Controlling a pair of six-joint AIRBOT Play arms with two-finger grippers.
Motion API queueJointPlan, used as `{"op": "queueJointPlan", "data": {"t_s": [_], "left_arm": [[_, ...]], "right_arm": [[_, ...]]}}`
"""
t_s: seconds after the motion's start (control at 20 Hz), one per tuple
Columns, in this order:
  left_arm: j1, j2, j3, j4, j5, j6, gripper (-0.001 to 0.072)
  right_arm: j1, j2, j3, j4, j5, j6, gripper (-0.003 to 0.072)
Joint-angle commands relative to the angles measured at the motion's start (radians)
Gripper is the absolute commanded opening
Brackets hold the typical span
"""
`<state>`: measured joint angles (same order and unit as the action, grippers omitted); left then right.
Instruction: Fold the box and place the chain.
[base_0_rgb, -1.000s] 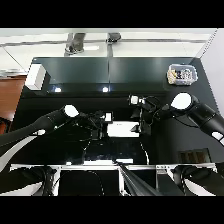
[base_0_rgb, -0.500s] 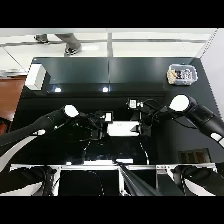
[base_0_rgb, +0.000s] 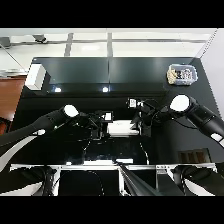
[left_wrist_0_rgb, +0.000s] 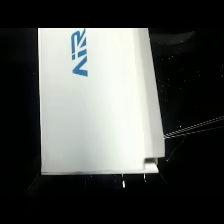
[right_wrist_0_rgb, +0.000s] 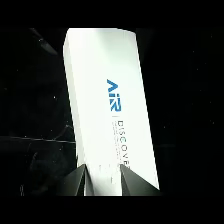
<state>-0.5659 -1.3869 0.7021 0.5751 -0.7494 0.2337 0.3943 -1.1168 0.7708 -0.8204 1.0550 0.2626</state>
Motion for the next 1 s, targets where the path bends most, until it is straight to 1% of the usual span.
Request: {"op": "queueJointPlan", "data": {"t_s": [0.0,0.05,0.1,0.6,0.65,0.75,0.95], "left_arm": [[0.0,0.0,0.0,0.0,-0.003,0.0,0.0481],[0.0,0.0,0.0,0.0,-0.003,0.001,0.0482],[0.0,0.0,0.0,0.0,-0.003,0.001,0.0482],[0.0,0.0,0.0,0.0,-0.003,0.001,0.0482],[0.0,0.0,0.0,0.0,-0.003,0.0,0.0482],[0.0,0.0,0.0,0.0,-0.003,0.0,0.0482],[0.0,0.0,0.0,0.0,-0.002,0.0,0.0481]], "right_arm": [[0.001,0.001,0.001,-0.001,0.003,0.023,0.0233],[0.001,0.001,0.0,-0.002,-0.005,0.04,0.0161],[0.001,0.0,0.0,-0.003,-0.008,0.044,0.0153],[0.001,-0.006,-0.019,-0.004,-0.02,0.044,0.0156],[0.001,-0.006,-0.024,-0.004,-0.02,0.044,0.0157],[0.001,-0.006,-0.029,-0.003,-0.02,0.044,0.0248],[0.001,-0.01,-0.037,-0.003,-0.034,0.044,0.0248]]}}
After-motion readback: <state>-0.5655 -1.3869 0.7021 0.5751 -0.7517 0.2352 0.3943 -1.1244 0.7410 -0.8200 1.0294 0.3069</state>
